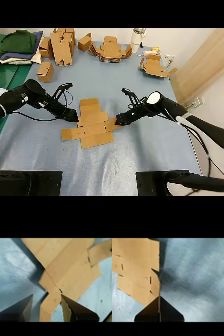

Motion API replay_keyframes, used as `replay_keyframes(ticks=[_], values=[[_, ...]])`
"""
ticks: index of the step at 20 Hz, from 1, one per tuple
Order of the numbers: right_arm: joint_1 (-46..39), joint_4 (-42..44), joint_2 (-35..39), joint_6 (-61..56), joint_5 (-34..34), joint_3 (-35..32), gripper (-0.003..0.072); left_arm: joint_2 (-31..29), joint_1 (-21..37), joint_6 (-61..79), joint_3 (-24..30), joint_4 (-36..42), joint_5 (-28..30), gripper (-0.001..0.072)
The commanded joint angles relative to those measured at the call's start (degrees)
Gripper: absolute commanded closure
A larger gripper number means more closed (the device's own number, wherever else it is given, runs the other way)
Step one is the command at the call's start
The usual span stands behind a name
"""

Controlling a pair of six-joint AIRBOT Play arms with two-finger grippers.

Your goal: Fold the box.

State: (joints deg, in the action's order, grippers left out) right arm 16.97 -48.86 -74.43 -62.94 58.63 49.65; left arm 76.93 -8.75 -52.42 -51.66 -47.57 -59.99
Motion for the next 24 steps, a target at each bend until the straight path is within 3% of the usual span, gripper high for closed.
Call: replay_keyframes(ticks=[1, 7, 12, 19, 20, 21, 24], values=[[2.8, -1.2, 7.3, 0.4, -5.7, -3.8, 0.0687, 0.5, 3.2, 1.5, -0.1, 2.0, 4.4, 0.016], [7.1, -1.7, 8.3, -1.7, -8.0, -6.2, 0.0687, 3.9, 4.9, 11.0, -0.9, 15.1, 5.0, 0.0161], [7.3, -2.7, 8.3, -3.3, -8.2, -6.2, 0.0687, 10.2, 4.8, 16.0, -2.6, 20.6, -2.7, 0.016], [7.3, -4.6, 8.3, -5.2, -8.4, -6.2, 0.0687, 13.3, 4.1, 24.3, -2.6, 27.8, -8.8, 0.0192], [7.3, -5.1, 8.3, -5.6, -8.4, -6.2, 0.0687, 13.4, 4.2, 25.2, -2.6, 27.8, -9.4, 0.0359], [7.3, -5.2, 8.3, -5.7, -8.4, -6.2, 0.0687, 13.5, 4.2, 26.5, -2.6, 27.8, -9.6, 0.0465], [7.3, -5.4, 8.3, -6.2, -8.6, -6.2, 0.0686, 13.5, 4.2, 28.6, -2.6, 27.8, -9.6, 0.0474]])
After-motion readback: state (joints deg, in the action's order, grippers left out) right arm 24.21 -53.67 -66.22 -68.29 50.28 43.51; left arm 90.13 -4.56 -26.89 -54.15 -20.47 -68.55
